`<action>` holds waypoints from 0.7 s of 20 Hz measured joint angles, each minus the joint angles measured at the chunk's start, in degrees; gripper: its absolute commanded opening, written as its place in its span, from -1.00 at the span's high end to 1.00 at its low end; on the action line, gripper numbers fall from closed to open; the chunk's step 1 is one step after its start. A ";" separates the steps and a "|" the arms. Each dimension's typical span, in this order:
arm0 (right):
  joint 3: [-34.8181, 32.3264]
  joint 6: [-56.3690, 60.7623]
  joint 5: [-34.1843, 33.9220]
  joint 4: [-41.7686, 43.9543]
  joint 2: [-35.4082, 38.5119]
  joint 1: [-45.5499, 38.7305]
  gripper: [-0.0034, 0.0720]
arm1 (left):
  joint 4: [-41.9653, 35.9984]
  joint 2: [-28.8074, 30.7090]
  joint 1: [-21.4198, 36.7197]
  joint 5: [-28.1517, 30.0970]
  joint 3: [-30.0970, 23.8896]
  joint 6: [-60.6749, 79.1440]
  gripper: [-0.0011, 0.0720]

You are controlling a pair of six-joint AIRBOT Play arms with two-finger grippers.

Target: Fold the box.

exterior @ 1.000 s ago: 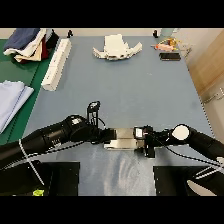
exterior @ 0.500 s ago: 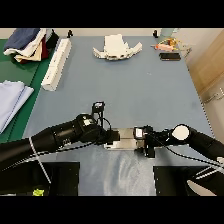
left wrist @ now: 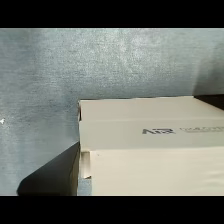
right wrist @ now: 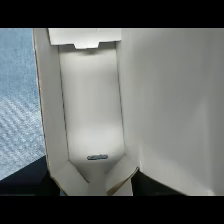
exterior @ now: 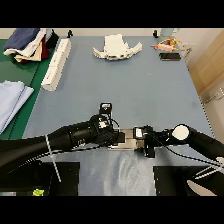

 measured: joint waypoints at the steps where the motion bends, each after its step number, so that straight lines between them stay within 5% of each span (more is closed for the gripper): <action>1: 0.00 0.00 -0.02 -0.02 0.02 0.00 -0.35 | 0.02 -0.50 -0.20 -0.90 0.48 -0.28 0.25; 14: 0.00 0.00 0.00 -0.02 0.02 0.00 -0.35 | 0.42 -5.31 -0.55 -5.70 3.54 -1.60 0.25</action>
